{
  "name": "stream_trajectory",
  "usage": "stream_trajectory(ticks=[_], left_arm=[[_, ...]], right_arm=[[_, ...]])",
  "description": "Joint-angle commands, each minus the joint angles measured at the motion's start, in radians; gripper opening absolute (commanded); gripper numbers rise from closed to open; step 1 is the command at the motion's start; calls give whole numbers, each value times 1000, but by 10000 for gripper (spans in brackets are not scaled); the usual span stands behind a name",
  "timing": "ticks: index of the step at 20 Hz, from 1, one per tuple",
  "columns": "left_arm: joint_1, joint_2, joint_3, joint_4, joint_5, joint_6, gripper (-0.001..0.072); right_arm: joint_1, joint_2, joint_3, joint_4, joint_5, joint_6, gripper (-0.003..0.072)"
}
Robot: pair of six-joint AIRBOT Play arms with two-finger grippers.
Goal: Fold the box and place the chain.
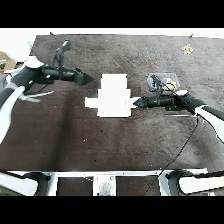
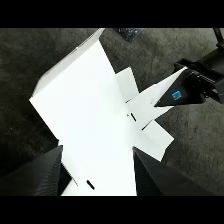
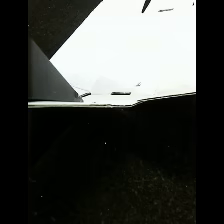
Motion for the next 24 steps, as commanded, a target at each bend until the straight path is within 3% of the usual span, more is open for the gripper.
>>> stream_trajectory(ticks=[1,4,7,18,21,23,24], left_arm=[[-38,-248,331,190,-113,-231,505],[-47,-379,484,237,-195,-287,505],[-62,-469,558,224,-251,-277,505],[-109,-562,564,44,-347,-198,501],[-109,-570,563,48,-388,-200,460],[-109,-571,563,55,-386,-203,358],[-109,-571,563,55,-381,-204,340]], right_arm=[[0,-1,1,0,0,-1,5],[0,-1,1,0,0,-3,4],[0,-1,1,0,0,-22,4],[0,-1,1,0,1,-23,4],[0,-1,1,0,1,-23,5],[0,-1,1,0,1,-23,5],[0,-1,1,0,1,-23,4]])
